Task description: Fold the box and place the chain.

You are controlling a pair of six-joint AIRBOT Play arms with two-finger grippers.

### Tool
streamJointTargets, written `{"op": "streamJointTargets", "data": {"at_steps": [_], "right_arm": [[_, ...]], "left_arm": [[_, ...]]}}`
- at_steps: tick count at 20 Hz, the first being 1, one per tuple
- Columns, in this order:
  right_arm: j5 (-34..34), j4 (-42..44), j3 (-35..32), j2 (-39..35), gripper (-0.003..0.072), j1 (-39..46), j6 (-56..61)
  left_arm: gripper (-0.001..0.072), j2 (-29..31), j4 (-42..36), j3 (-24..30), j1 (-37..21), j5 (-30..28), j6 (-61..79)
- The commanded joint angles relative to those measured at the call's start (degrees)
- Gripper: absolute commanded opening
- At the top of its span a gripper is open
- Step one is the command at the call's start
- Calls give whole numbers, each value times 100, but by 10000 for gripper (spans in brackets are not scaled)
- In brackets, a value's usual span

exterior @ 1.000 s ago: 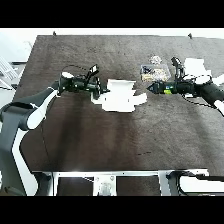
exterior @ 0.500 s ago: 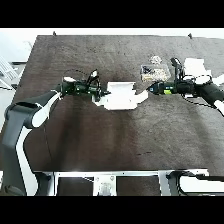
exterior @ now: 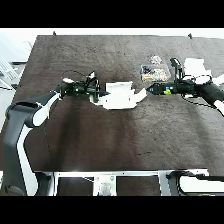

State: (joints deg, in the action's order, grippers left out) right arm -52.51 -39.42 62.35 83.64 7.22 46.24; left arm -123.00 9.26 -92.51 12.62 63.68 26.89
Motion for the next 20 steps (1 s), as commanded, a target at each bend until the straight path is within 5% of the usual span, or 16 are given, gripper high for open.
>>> {"op": "streamJointTargets", "data": {"at_steps": [1, 7, 20], "right_arm": [[-4, 114, -2, -4, 357, -15, 0], [0, 153, -2, -4, 357, -144, 0], [-2, 254, 0, -7, 390, -138, -101]], "left_arm": [[16, -37, -28, -7, -31, 87, 17], [16, -39, 522, -409, -20, 551, -542], [21, -179, 409, -433, -20, 461, -398]]}}
